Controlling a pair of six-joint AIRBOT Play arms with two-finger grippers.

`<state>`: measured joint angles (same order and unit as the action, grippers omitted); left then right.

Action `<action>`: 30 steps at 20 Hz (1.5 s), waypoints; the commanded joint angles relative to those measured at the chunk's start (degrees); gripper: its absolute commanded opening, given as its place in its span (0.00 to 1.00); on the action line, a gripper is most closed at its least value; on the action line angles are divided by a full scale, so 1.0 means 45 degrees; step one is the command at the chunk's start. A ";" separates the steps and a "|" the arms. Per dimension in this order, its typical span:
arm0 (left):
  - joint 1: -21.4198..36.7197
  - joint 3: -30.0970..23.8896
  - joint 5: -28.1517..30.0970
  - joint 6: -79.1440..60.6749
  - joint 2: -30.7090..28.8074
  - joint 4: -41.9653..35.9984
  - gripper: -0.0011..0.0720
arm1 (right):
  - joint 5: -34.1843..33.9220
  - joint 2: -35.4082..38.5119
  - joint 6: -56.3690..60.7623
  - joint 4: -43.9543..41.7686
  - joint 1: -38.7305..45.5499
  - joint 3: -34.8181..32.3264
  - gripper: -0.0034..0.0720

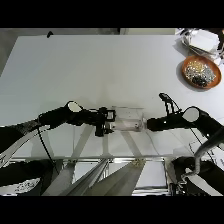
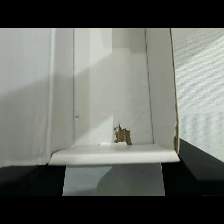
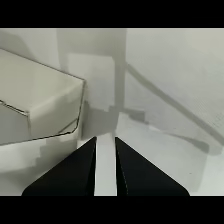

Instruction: Fold the box and place the chain.

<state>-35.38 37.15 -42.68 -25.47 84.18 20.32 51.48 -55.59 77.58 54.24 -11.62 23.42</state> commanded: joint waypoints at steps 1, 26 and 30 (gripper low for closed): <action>-0.0005 0.0000 0.0005 -0.0005 0.0005 0.0005 0.30 | 0.0068 0.0515 0.0126 -0.0126 -0.0078 0.0204 0.23; -0.0005 0.0000 0.0000 -0.0005 0.0005 0.0005 0.30 | -0.0321 0.0641 0.2939 0.1205 -0.2497 0.0942 0.50; -0.0005 0.0000 0.0005 -0.0005 0.0005 0.0005 0.30 | -0.0282 -0.0155 0.4197 0.2186 -0.3483 0.1967 0.50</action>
<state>-35.38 37.15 -42.65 -25.47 84.18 20.34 50.52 -54.00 92.05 60.53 -24.40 29.63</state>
